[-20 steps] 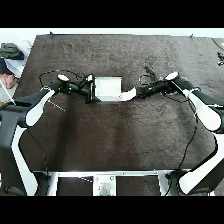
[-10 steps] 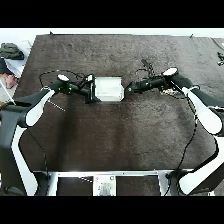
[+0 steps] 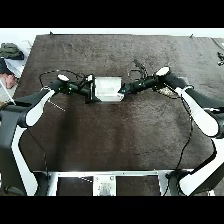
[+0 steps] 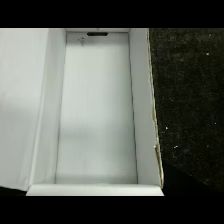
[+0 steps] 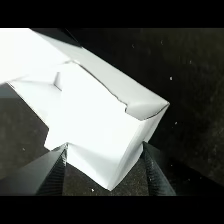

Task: Fold the box and place the chain.

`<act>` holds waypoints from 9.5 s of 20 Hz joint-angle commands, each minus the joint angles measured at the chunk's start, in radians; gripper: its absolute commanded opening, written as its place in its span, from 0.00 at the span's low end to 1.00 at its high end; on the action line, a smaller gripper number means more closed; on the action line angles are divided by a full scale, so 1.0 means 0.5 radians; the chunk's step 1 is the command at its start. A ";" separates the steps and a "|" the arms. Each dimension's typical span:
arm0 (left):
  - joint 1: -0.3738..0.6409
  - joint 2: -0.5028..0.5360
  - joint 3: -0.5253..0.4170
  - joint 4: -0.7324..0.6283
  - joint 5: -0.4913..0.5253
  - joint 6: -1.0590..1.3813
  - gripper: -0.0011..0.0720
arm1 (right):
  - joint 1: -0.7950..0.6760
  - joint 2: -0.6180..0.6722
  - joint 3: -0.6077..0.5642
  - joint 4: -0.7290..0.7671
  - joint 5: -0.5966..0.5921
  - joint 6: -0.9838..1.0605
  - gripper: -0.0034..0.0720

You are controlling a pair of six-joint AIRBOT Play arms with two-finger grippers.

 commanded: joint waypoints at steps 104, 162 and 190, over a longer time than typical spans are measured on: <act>0.000 -0.001 0.000 0.001 0.000 0.001 0.58 | 0.637 -0.493 1.015 -1.890 0.359 1.869 0.13; 0.000 -0.001 0.000 0.001 0.000 0.000 0.58 | -0.623 0.060 0.188 -1.550 -0.092 0.714 0.34; 0.000 -0.001 0.000 0.001 0.000 0.000 0.58 | -0.159 1.508 0.189 -1.122 -0.679 0.444 0.03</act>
